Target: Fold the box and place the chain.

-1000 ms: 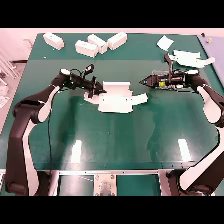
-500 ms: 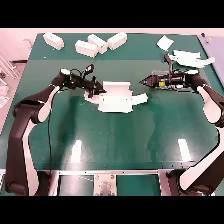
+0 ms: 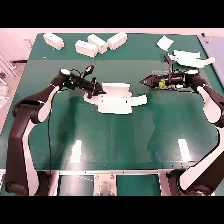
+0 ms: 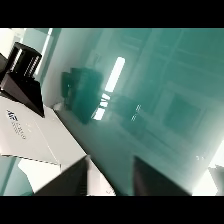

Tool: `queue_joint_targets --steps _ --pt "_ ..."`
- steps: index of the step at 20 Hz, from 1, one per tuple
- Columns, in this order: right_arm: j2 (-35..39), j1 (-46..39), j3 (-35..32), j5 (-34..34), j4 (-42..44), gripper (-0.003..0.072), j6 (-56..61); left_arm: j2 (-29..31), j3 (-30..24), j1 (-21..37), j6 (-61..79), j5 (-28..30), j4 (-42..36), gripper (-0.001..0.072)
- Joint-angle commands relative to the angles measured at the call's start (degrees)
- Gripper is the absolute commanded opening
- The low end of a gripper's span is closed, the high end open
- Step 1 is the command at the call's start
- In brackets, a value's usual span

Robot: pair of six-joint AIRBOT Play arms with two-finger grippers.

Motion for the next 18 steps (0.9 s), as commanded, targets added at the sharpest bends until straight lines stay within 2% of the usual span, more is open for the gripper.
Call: queue_joint_targets --steps 1,4,8,9,10,13,14,16,18 --pt "0.1 -0.2 0.1 -0.1 0.0 0.0144 0.0 0.0 0.0 0.0 0.0 -0.2 -0.1 0.0024" --pt "1.9 0.3 0.0 0.2 0.0 0.015 -4.5 0.0 0.0 0.0 0.0 -0.1 -0.1 0.0024" --pt "9.4 1.8 -3.1 0.0 -2.5 0.0122 -5.1 0.0 0.0 0.0 0.0 -0.1 -0.1 0.0024" --pt "11.9 2.2 -4.9 -0.4 -3.1 0.0102 -5.7 0.0 0.0 0.0 0.0 -0.1 -0.1 0.0024" --pt "14.8 2.7 -7.6 -1.5 -3.7 0.0019 -6.7 0.0 0.0 0.0 0.0 -0.1 -0.1 0.0025" --pt "25.2 5.4 -19.6 -10.3 -4.9 0.0013 -10.8 0.0 0.0 0.0 0.0 0.1 -0.2 0.0025" --pt "28.2 6.6 -23.6 -13.3 -5.6 0.0095 -12.9 0.0 0.0 0.0 0.0 0.1 -0.2 0.0024" --pt "32.3 9.1 -29.7 -17.1 -7.5 0.0411 -16.4 0.0 0.0 0.0 0.0 0.1 -0.2 0.0025" --pt "34.1 11.3 -32.8 -18.4 -10.7 0.0451 -19.0 0.0 0.0 0.0 0.0 0.1 -0.2 0.0024"
